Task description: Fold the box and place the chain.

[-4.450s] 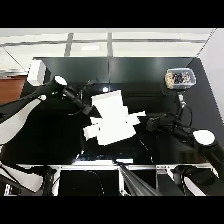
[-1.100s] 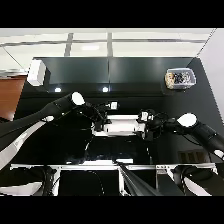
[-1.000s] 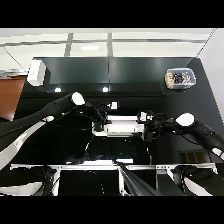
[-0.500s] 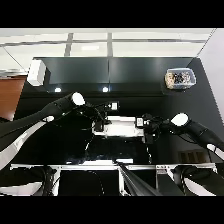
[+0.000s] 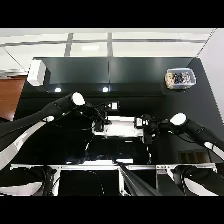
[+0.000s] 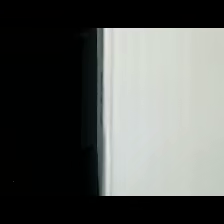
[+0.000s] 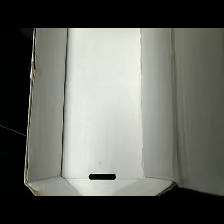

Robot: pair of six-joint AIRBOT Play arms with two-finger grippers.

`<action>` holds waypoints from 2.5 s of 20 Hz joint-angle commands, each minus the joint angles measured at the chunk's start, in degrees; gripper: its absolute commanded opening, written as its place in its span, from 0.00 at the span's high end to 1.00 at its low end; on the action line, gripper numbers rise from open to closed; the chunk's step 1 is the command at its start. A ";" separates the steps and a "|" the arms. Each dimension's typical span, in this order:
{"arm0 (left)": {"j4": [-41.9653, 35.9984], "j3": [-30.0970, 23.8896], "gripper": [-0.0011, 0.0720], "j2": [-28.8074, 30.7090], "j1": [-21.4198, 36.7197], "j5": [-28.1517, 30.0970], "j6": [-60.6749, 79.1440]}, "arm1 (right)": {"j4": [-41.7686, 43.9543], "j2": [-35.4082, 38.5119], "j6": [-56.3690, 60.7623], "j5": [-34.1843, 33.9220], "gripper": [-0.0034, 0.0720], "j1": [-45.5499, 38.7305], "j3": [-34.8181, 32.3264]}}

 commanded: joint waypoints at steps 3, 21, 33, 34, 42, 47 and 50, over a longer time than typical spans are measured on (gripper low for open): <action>-0.02 0.04 0.95 0.04 -0.02 -0.31 -0.15 | 0.35 -2.40 0.13 0.00 0.06 0.07 2.08; -0.02 0.04 0.95 0.04 -0.02 -0.35 -0.37 | -3.98 -3.10 4.00 0.28 0.31 0.07 2.58; 11.28 4.42 0.10 5.64 0.90 -5.09 -13.86 | -3.96 -3.10 4.11 0.31 0.83 0.07 2.58; 15.52 5.16 0.10 7.39 1.31 -7.23 -16.87 | -3.96 -3.10 4.11 0.31 0.83 0.07 2.60; 30.82 6.25 0.95 17.11 8.76 -34.05 -44.46 | -3.98 -3.10 4.07 0.26 0.83 0.04 2.60; 15.85 -0.96 0.95 17.11 5.79 -32.22 -54.55 | -3.98 -3.10 4.07 0.26 0.83 0.04 2.60; -3.04 -7.08 0.95 17.18 4.26 -23.15 -49.20 | -3.96 -3.10 4.07 0.26 0.83 0.04 2.60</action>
